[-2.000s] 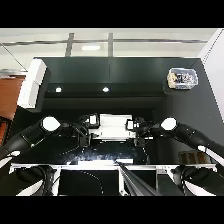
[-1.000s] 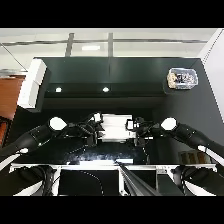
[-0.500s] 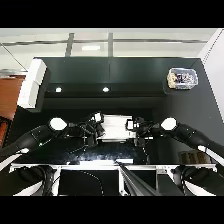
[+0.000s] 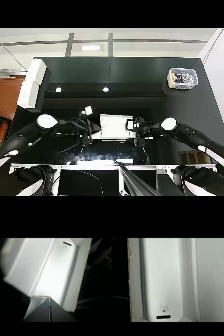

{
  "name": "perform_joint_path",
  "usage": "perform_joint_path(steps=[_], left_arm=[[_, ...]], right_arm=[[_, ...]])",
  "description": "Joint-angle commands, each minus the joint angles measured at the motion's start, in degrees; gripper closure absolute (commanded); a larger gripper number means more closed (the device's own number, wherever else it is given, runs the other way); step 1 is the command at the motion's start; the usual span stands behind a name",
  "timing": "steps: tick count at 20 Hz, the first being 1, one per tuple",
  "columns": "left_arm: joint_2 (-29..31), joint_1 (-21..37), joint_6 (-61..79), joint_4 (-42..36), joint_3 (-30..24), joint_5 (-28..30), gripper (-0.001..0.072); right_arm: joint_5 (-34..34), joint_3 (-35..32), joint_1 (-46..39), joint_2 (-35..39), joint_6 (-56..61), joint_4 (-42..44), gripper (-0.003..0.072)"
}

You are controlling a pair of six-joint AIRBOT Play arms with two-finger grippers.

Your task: Fold the box and place the chain.

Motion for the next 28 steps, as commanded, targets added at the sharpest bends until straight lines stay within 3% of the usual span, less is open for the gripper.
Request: perform_joint_path(steps=[1,4,7,9,10,13,15,18,22,28], left_arm=[[7.1,10.3,-18.7,12.0,0.0,-11.8,0.068],[10.3,23.0,-48.0,20.5,-0.1,-15.3,0.0679],[9.8,33.0,-53.3,23.2,-0.3,-15.8,0.0679],[8.3,35.6,-68.4,21.9,-2.1,-13.8,0.0681],[5.8,35.9,-75.5,21.6,-2.5,-14.7,0.0679],[-3.3,33.8,-65.1,11.6,-2.6,-20.4,0.0679],[-7.9,31.0,-59.1,6.5,-2.4,-19.8,0.068],[-12.5,25.9,-57.2,5.8,-1.8,-17.3,0.068],[-16.3,21.8,-53.8,5.2,-0.5,-16.2,0.068],[-17.1,17.5,-50.4,4.7,2.3,-18.0,0.068]], right_arm=[[0.1,0.0,0.0,0.0,0.0,0.0,0.0382],[0.0,0.0,0.0,0.0,0.0,0.0,0.0382],[0.1,0.0,0.0,0.0,0.0,0.0,0.0382],[0.0,0.0,0.0,0.0,0.0,0.0,0.0382],[0.0,0.0,0.0,0.0,0.0,0.0,0.0382],[-0.1,0.0,0.0,0.0,0.1,0.0,0.0382],[-0.1,0.0,0.0,0.0,0.1,0.1,0.0382],[-0.1,0.0,0.0,0.0,0.1,0.1,0.0382],[-0.1,0.0,0.0,0.0,0.1,0.1,0.0382],[-0.8,0.0,0.0,0.0,0.7,0.2,0.0382]])
